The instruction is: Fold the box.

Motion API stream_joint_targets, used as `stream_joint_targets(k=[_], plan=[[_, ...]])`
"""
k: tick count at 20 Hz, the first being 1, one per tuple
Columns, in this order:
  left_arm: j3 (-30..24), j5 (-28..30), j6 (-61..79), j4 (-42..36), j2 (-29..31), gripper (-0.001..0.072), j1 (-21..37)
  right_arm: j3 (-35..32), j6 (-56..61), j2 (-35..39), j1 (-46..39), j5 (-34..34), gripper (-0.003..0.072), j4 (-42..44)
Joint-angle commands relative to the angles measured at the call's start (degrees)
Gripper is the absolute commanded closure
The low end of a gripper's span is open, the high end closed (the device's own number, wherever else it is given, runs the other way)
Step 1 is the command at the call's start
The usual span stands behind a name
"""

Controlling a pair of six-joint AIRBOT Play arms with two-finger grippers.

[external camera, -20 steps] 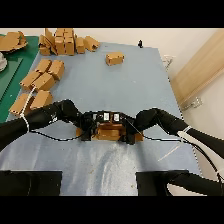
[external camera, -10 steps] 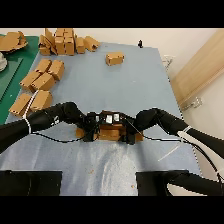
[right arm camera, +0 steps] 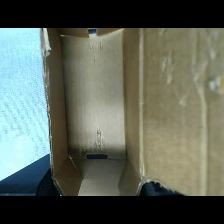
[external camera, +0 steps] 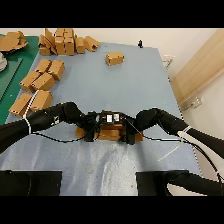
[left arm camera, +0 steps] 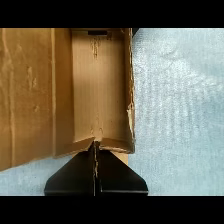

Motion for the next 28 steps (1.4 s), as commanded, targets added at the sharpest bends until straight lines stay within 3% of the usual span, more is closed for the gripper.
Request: stream_joint_targets(k=[1,2,8,9,10,11,28], plan=[[0.04,0.0,-0.02,-0.11,-0.04,0.0384,-0.04,-0.04,0.02,0.0,0.0,0.02,0.0185,0.02],[0.04,0.02,-0.04,-0.76,-0.04,0.0241,-0.04,-0.04,0.02,0.0,0.0,0.02,0.0185,0.02],[0.04,0.04,-0.04,-1.16,-0.04,0.0244,-0.33,-0.04,0.02,0.0,0.0,0.02,0.0186,0.02],[0.04,0.15,-0.07,-1.16,-0.02,0.0367,-0.37,-0.04,0.02,0.0,0.0,0.02,0.0186,0.02],[0.04,-0.13,0.0,-1.09,-0.02,0.0616,-0.48,-0.04,0.02,0.0,0.0,0.02,0.0185,0.02],[0.04,-0.07,0.09,-1.14,-0.02,0.0697,-0.7,-0.04,0.02,0.0,0.0,0.02,0.0185,0.02],[0.04,-0.04,-0.04,-1.27,0.02,0.0695,-2.03,-0.04,0.02,0.0,0.0,0.02,0.0185,0.04]])
